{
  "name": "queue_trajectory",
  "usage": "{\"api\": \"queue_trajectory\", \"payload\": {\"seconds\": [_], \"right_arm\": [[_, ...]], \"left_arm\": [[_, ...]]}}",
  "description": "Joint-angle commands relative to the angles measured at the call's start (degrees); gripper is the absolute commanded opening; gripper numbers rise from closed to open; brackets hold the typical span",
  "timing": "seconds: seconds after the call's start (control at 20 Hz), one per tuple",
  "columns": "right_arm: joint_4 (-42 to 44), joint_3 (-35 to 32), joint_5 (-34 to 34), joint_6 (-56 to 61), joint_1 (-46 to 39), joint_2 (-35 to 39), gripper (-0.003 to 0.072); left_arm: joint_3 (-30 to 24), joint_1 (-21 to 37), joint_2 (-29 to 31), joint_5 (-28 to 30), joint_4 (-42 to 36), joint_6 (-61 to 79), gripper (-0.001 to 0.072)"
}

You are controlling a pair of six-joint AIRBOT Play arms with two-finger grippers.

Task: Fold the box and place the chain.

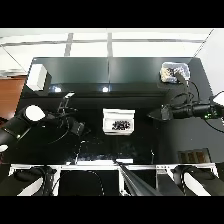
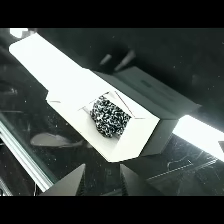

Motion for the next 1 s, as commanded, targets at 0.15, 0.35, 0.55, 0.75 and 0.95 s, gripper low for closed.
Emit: {"api": "queue_trajectory", "payload": {"seconds": [0.15,0.35,0.55,0.75,0.95], "right_arm": [[0.2,0.0,-2.0,0.8,0.0,0.0,0.0268],[0.2,0.0,-3.8,0.8,0.2,0.0,0.0268],[0.2,0.0,-4.9,0.8,0.3,0.0,0.0268],[0.2,0.0,-5.3,0.8,0.3,0.0,0.0268],[0.2,0.0,-5.3,0.7,0.3,0.0,0.0268]], "left_arm": [[-1.0,-7.3,-4.0,7.8,-8.4,62.4,0.0715],[2.1,-4.3,-11.4,6.8,-13.6,66.3,0.0715],[5.7,-3.8,-17.1,5.2,-15.6,66.3,0.0715],[8.2,-5.6,-19.3,5.3,-15.6,66.2,0.0714],[8.2,-6.3,-20.5,4.0,-15.1,64.9,0.0714]]}}
